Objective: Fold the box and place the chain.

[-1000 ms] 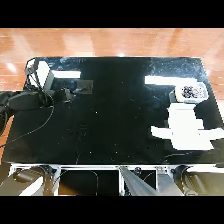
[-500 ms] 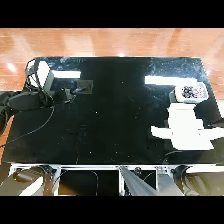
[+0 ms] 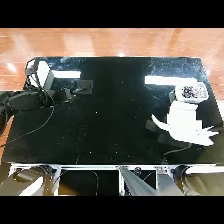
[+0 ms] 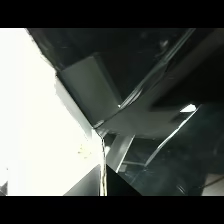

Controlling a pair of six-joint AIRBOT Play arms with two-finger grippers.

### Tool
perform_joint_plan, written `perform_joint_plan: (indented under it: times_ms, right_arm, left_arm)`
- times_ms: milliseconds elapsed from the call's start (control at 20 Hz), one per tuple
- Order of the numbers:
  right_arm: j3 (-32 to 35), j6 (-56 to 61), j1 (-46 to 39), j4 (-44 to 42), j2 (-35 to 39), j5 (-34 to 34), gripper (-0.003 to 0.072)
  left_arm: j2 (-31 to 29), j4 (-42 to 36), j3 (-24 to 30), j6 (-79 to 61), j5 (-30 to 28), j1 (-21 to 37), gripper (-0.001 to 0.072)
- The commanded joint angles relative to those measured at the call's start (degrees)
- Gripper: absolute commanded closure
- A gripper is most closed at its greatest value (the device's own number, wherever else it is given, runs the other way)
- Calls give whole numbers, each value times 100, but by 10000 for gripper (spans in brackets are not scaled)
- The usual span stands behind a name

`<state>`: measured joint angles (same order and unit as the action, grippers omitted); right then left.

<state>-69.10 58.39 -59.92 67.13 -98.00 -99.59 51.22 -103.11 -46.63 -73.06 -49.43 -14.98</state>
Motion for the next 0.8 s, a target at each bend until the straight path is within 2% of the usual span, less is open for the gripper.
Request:
perform_joint_plan:
  times_ms: [0, 100, 250, 450, 600, 650, 750]
  right_arm:
    - [13, -173, 50, -136, 247, -17, 656]
    - [162, -164, 166, -223, 426, 149, 657]
    - [761, -166, 595, -538, 719, 42, 657]
    - [1471, -162, 1762, -955, 859, -94, 655]
    - [1545, -350, 2815, -2133, 1003, -61, 655]
    - [1545, -511, 3220, -2413, 1137, 87, 654]
    - [1552, -518, 3965, -2404, 1587, 1005, 654]
  left_arm:
    - [2, 2, -11, 2, -4, 0, 90]
    - [2, -50, -13, 2, -85, 0, 90]
    - [2, -48, -13, 0, -111, 0, 91]
    - [2, -46, -11, -26, -168, 0, 91]
    - [4, 63, -11, -214, -262, -2, 90]
    - [9, 63, -7, -214, -306, 0, 91]
    - [39, 63, 0, -221, -264, 0, 91]
